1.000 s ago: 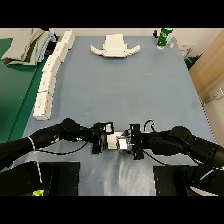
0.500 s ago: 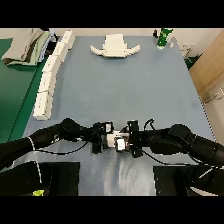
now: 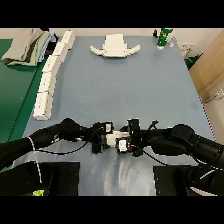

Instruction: Fold the box.

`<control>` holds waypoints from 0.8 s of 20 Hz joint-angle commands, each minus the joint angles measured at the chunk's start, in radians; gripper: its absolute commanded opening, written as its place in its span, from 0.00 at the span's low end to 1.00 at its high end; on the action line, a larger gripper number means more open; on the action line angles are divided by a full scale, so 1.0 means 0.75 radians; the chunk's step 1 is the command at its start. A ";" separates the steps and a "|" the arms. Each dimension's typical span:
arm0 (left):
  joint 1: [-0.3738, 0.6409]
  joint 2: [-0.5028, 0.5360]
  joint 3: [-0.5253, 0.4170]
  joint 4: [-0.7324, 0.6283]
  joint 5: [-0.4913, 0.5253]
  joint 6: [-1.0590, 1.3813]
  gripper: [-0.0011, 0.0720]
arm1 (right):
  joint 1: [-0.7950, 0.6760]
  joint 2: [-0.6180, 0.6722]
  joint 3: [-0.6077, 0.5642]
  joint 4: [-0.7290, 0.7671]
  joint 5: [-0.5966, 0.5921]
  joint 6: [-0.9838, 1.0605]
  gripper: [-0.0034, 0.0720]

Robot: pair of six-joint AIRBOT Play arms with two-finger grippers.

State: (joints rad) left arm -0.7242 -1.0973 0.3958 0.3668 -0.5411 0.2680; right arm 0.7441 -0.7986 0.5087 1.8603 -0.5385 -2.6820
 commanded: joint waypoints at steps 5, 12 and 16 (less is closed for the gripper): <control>0.001 0.000 0.001 0.000 -0.001 0.001 0.60 | -0.013 0.009 0.005 -0.068 0.086 0.005 0.67; 0.001 0.000 0.001 0.000 -0.001 0.001 0.60 | -0.009 -0.057 0.004 -0.021 0.048 0.015 0.53; 0.001 0.000 0.001 0.000 -0.001 0.001 0.60 | -0.009 -0.096 0.004 0.021 0.004 0.015 0.43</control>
